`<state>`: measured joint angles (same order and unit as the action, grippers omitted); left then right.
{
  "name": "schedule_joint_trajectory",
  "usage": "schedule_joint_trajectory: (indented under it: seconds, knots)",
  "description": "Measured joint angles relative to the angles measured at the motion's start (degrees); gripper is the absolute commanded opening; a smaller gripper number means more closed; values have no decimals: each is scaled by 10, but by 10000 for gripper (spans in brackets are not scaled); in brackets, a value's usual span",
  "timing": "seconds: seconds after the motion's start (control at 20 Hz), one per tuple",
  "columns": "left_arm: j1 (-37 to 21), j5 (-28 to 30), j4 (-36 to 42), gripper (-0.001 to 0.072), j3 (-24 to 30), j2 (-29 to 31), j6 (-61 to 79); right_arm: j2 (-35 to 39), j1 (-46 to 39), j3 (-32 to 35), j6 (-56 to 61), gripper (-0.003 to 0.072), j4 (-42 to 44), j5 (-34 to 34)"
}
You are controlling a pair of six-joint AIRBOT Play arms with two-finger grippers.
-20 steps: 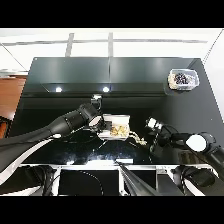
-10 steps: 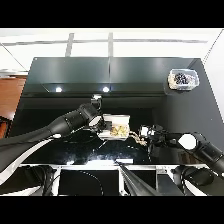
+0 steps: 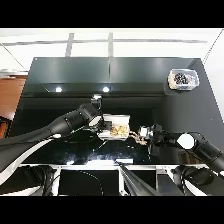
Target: Fold the box and place the chain.
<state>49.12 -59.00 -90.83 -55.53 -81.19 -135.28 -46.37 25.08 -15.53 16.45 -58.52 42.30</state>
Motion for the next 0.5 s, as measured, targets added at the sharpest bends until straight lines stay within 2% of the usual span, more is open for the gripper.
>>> schedule_joint_trajectory:
  seconds: [0.2, 0.25, 0.3, 0.5]
  knots:
    - [0, 0, 0, 27, 0, 0, 0, -2, 0, 0, 0, 474, 0, 4]
    - [0, 0, 0, 27, 0, 0, 0, -2, 0, 0, 0, 236, 0, 5]
    - [0, 0, 0, 27, 0, 0, 0, -3, 0, 0, 0, 51, 0, 7]
    - [0, 0, 0, 27, 0, 0, 0, -3, 0, 0, 0, 49, 0, 11]
